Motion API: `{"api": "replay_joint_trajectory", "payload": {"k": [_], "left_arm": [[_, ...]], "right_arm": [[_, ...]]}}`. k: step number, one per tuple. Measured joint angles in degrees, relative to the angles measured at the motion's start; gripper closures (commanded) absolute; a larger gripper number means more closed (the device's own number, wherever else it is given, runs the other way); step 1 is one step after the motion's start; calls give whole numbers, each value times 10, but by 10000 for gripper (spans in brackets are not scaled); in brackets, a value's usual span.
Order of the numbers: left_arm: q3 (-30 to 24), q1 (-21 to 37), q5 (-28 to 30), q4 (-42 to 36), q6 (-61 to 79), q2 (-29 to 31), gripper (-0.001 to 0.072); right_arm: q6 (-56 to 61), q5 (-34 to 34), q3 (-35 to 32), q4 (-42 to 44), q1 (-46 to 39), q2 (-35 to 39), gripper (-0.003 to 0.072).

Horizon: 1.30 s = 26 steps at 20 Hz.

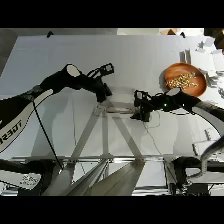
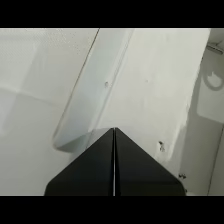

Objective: Fold the box and place the chain.

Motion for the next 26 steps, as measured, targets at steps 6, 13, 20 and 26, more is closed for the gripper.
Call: {"api": "replay_joint_trajectory", "payload": {"k": [6,13,20,26], "left_arm": [[0,31,-89,10,0,63,702],[-13,17,-206,75,2,87,703],[-39,-16,-164,222,-33,71,703],[-43,-23,-144,386,-133,66,700]], "right_arm": [[0,1,0,0,0,0,167],[0,1,0,0,0,0,167],[0,1,0,0,0,0,167],[0,1,0,0,0,0,167]]}}
